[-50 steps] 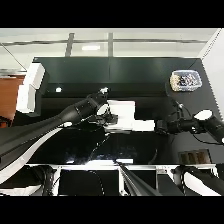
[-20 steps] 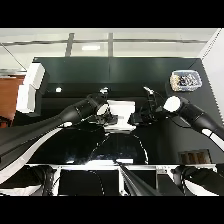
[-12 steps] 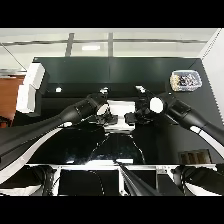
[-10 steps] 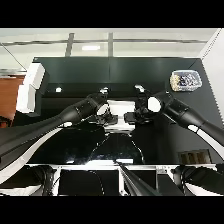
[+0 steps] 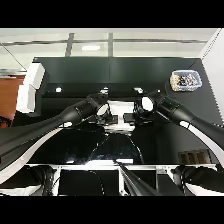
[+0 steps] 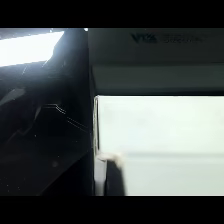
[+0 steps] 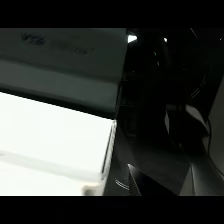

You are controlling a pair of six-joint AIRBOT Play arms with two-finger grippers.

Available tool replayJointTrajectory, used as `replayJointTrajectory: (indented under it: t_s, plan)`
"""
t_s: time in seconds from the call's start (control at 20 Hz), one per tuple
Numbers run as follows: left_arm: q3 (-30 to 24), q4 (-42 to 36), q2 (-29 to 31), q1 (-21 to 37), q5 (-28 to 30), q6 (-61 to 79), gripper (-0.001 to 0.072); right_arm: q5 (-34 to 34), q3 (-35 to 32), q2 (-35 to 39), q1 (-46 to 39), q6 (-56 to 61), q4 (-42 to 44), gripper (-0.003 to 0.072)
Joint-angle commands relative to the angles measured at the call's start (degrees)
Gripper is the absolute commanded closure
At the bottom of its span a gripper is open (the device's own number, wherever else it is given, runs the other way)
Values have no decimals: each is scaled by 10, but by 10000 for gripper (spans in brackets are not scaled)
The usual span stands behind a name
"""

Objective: Fold the box and place the chain.

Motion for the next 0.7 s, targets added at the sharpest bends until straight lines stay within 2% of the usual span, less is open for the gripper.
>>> replayJointTrajectory:
  t_s: [0.0, 0.35, 0.65]
  plan:
    - [0, 0, 0, 0, -1, 2, 683, 19, 13, -14, 7, 23, -7, 344]
    - [0, 0, 0, 0, -1, 1, 683, 24, 13, -27, 7, 86, -23, 344]
    - [0, 0, 0, 0, -1, 1, 683, 25, 13, -34, 7, 90, -16, 345]
